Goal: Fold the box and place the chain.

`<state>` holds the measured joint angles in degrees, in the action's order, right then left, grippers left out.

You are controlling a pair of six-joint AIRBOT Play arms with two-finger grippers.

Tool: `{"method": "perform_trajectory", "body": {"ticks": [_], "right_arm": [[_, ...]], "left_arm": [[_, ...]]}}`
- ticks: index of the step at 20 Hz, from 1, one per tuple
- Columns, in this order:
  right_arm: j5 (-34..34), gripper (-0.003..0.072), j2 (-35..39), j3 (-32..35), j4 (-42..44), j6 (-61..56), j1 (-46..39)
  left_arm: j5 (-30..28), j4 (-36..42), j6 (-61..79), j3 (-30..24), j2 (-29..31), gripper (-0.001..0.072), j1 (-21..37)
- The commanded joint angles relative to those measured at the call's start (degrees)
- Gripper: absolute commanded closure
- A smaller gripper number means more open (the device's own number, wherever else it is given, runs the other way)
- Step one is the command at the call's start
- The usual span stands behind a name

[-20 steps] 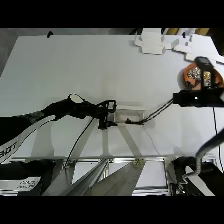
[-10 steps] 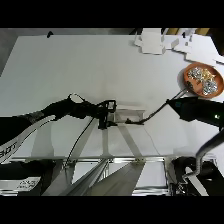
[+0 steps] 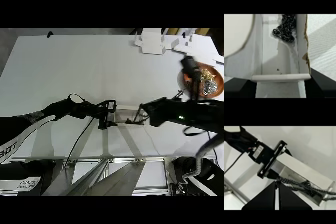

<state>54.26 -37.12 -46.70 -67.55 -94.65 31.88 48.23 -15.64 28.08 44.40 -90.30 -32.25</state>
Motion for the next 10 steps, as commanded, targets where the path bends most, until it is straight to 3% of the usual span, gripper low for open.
{"method": "perform_trajectory", "body": {"ticks": [1, 5, 8, 10], "right_arm": [[-4.74, 0.0673, -7.17, -0.04, -3.87, -2.03, 4.98], [-5.51, 0.0661, -13.4, -0.04, -3.8, -2.4, 5.9], [-5.66, 0.0492, -15.5, -0.04, -3.93, -2.32, 5.9], [-6.62, 0.0489, -15.5, -0.46, -4.33, -1.31, 5.84]], "left_arm": [[0.0, -0.02, 0.0, 0.02, 0.02, 0.0556, 0.02], [0.0, -0.02, 0.0, 0.02, 0.02, 0.0556, 0.02], [0.0, -0.02, 0.0, 0.02, 0.02, 0.0556, 0.02], [-0.02, -0.02, 0.0, 0.02, 0.02, 0.0556, 0.02]]}}
